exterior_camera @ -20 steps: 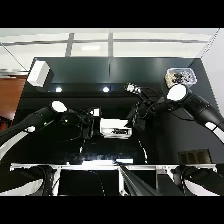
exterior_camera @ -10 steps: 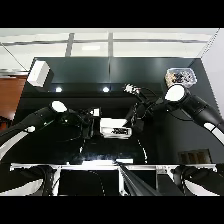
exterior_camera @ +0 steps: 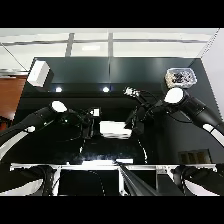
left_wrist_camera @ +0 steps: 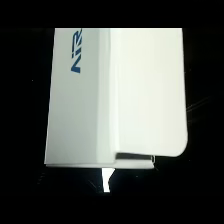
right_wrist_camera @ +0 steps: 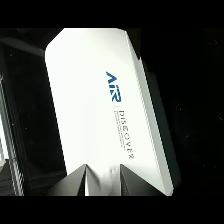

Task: Fold the box and place the chain.

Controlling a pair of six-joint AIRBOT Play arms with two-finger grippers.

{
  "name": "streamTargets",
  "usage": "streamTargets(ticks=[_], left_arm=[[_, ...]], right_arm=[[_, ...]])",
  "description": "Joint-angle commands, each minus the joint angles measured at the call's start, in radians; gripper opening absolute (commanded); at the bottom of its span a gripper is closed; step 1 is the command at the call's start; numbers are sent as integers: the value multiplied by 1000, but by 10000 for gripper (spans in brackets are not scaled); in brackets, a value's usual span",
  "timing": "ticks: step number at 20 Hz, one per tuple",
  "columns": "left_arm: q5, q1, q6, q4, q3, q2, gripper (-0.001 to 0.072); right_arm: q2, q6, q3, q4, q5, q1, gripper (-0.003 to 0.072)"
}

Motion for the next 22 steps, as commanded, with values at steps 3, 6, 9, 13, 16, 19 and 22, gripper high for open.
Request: streamTargets(ticks=[3,6,9,13,16,19,22], left_arm=[[1,0,0,0,1,-1,485],[1,0,0,0,1,-1,484],[0,0,0,0,1,-1,484],[-3,0,0,0,1,-1,484],[-4,0,0,0,1,-1,484],[-4,0,0,0,1,-1,484],[-4,0,0,0,1,-1,484]], right_arm=[[0,-8,-13,-5,-42,0,243],[0,-8,-13,-5,-44,0,386],[0,-8,-13,-6,-50,0,386],[0,-7,-14,-62,-66,20,387],[0,-8,-14,-76,-89,37,383],[0,-8,-14,-76,-93,39,221],[0,-8,-14,-76,-92,39,221]])
